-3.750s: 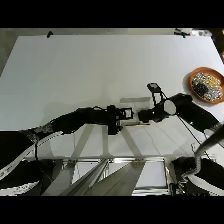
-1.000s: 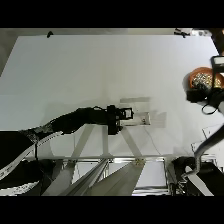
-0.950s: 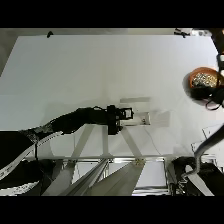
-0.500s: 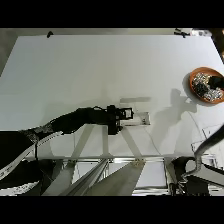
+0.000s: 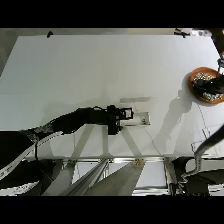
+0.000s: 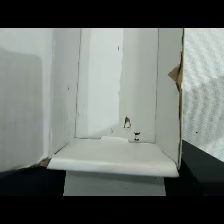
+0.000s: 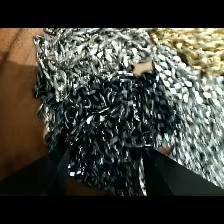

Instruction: Fold the box and place the chain.

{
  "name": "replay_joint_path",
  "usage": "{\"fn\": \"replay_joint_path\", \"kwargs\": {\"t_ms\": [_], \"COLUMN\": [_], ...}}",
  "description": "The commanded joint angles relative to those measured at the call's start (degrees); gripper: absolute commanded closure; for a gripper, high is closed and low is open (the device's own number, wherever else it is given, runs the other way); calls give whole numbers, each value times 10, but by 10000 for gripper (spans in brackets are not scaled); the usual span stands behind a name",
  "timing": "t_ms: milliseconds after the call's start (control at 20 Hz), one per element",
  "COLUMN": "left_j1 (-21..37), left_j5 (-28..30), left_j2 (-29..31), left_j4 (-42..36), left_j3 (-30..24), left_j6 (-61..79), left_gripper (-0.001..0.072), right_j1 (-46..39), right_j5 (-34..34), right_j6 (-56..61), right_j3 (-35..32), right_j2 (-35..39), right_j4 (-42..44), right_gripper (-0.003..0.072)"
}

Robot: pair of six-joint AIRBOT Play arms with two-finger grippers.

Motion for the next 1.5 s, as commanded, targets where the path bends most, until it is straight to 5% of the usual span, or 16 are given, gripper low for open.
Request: {"fn": "replay_joint_path", "kwargs": {"t_ms": [0, 150, 350, 800, 1200, 1450], "left_j1": [0, 0, 0, 0, 0, 0], "left_j5": [0, 0, 0, 0, 0, 0], "left_j2": [0, 0, 0, 0, 0, 0], "left_j4": [0, 0, 0, 0, 0, 0], "left_j3": [0, 0, 0, 0, 0, 0], "left_j6": [0, 0, 0, 0, 0, 0], "left_gripper": [576, 576, 576, 576, 576, 576], "right_j1": [0, 0, 0, 0, 0, 0], "right_j5": [-15, 6, 17, 39, 164, 249], "right_j6": [-17, -17, -17, -28, -62, -109], "right_j3": [2, 2, 2, 2, 2, 2], "right_j2": [-15, -12, 23, 192, 353, 430], "right_j4": [27, 27, 27, 25, 36, 128], "right_gripper": [296, 499, 674, 674, 674, 675]}}
